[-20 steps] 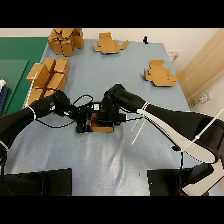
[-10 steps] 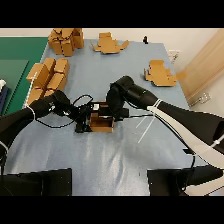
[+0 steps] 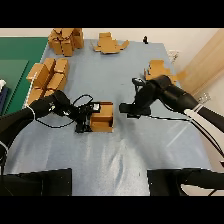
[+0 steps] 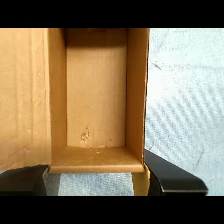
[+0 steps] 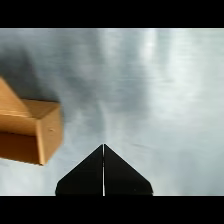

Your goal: Fold the box.

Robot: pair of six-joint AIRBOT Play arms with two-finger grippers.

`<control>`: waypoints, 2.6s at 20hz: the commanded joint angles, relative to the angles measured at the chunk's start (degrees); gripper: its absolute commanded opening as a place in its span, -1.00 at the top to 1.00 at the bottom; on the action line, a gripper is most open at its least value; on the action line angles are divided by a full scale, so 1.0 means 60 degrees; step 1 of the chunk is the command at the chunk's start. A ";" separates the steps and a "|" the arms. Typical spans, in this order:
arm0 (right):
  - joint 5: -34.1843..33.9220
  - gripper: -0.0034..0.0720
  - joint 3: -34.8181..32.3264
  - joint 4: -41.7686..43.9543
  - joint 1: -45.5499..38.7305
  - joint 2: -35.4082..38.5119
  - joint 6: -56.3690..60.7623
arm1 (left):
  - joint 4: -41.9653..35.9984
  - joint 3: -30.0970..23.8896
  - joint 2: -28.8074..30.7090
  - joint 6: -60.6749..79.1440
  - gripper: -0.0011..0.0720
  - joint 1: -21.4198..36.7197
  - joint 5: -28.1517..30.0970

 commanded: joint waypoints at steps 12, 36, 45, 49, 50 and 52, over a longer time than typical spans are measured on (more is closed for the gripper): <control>-0.1810 0.90 0.1260 0.8929 -0.1759 -0.2932 -1.1854 | 0.0011 -0.0004 -0.0004 -0.0011 0.91 -0.0007 0.0149; 0.2918 -0.39 -0.1657 0.6790 0.0266 -0.0386 -1.8520 | 0.0076 -0.0004 -0.0004 -0.0226 0.91 -0.0007 0.0073; 0.2900 0.81 -0.1654 0.6517 0.0535 -0.0204 -1.8516 | 0.0084 -0.0004 -0.0004 -0.0226 0.91 -0.0007 0.0076; 0.2856 0.83 -0.1654 0.6575 0.0546 0.0127 -1.8516 | 0.0087 -0.0004 -0.0004 -0.0226 0.91 -0.0007 0.0073; 0.2856 0.85 -0.1654 0.6583 0.0546 0.0208 -1.8516 | 0.0084 -0.0004 -0.0004 -0.0226 0.92 -0.0007 0.0073; 0.2860 0.85 -0.1654 0.6579 0.0546 0.0266 -1.8516 | 0.0087 -0.0004 -0.0004 -0.0226 0.92 -0.0007 0.0084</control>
